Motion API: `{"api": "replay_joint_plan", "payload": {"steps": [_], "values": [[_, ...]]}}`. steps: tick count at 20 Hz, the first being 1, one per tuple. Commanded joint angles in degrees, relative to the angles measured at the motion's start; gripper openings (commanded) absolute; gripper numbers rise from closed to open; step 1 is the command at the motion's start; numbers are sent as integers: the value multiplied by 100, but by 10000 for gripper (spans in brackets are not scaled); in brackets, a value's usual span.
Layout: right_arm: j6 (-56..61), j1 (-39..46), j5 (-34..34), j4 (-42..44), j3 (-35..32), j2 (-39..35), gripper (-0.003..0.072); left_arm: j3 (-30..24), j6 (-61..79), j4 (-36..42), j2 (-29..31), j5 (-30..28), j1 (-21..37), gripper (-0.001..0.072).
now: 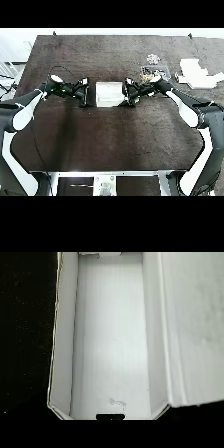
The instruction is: Fold the box and place the chain.
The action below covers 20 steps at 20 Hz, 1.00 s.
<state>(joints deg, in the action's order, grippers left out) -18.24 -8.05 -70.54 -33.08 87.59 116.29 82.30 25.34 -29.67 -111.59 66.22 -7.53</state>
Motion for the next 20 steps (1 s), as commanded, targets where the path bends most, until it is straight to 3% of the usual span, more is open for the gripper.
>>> {"api": "replay_joint_plan", "payload": {"steps": [1, 20], "values": [[0, -4, 0, 0, 2, -4, 576, 2, -24, 59, -4, 28, -48, 720], [0, -4, 0, 0, 2, -4, 576, 282, 7, 490, -396, -175, -208, 713]]}}
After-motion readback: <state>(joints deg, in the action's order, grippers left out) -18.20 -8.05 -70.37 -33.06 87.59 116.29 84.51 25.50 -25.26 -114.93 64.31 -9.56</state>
